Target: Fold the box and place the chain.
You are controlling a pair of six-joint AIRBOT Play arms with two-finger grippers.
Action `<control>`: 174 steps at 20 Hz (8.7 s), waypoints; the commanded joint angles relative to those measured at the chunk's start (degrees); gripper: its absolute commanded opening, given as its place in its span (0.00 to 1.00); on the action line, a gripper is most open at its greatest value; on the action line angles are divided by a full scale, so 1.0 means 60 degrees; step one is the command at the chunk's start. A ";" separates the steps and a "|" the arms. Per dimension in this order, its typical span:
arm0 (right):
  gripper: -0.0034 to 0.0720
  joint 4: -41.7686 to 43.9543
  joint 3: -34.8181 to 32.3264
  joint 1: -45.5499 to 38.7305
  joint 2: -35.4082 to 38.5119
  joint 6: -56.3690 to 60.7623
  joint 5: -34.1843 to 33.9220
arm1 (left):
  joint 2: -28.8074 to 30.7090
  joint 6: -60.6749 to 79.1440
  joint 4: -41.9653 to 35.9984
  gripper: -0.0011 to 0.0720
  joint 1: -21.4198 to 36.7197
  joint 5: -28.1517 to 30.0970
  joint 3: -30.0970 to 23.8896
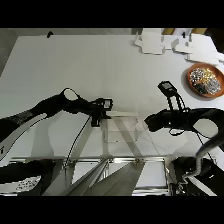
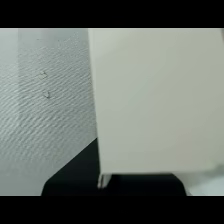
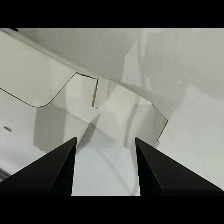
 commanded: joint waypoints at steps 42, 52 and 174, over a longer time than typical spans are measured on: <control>0.94 -0.2004 -0.2528 0.4692 -0.0750 -0.6772 -0.3821 | -0.0244 -0.0044 -0.0240 0.03 -0.0004 -0.0029 0.0055; 0.94 -0.1840 -0.2794 0.4266 -0.1104 -0.6743 -0.4685 | -0.0244 -0.0044 -0.0240 0.03 -0.0004 -0.0033 0.0055; 0.58 0.8761 -0.1960 -0.1887 -0.5348 -2.0105 -0.1963 | -0.0244 -0.0044 -0.0277 0.03 -0.0004 -0.0066 0.0055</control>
